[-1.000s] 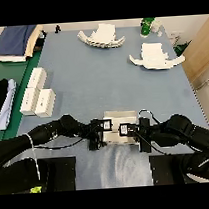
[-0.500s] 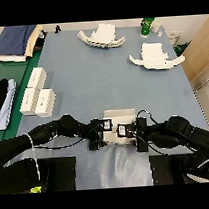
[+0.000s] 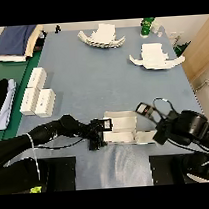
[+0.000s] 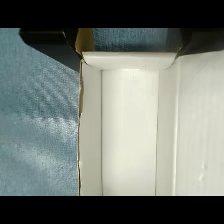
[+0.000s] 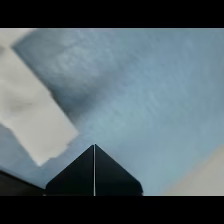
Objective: Fold the box.
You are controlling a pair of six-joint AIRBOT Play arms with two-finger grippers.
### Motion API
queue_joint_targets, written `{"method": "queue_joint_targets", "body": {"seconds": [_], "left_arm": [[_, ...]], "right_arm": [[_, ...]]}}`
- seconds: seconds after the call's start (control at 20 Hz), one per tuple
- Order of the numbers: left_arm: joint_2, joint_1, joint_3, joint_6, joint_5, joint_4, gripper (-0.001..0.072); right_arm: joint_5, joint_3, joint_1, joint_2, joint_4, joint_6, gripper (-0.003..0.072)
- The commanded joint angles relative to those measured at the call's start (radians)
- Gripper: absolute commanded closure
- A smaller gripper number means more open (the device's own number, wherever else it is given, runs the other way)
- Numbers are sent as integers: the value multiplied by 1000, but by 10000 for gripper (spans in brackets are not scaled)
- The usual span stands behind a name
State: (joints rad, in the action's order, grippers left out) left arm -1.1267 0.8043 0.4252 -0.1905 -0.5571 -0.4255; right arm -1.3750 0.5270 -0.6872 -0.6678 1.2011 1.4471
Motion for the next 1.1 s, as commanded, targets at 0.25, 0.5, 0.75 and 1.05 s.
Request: {"method": "queue_joint_targets", "body": {"seconds": [0.25, 0.5, 0.75, 1.05], "left_arm": [[-1, 0, 0, -1, 0, -1, 258], [-1, 0, 0, -1, 0, -1, 258], [-1, 0, 0, -1, 0, 0, 258], [-1, 0, 0, -1, 0, -1, 257]], "right_arm": [[-42, 16, 490, -114, 322, -223, 685], [92, 16, 586, -280, 621, -46, 685], [89, 16, 585, -285, 818, 60, 685], [93, 16, 566, -163, 862, 73, 685]]}}
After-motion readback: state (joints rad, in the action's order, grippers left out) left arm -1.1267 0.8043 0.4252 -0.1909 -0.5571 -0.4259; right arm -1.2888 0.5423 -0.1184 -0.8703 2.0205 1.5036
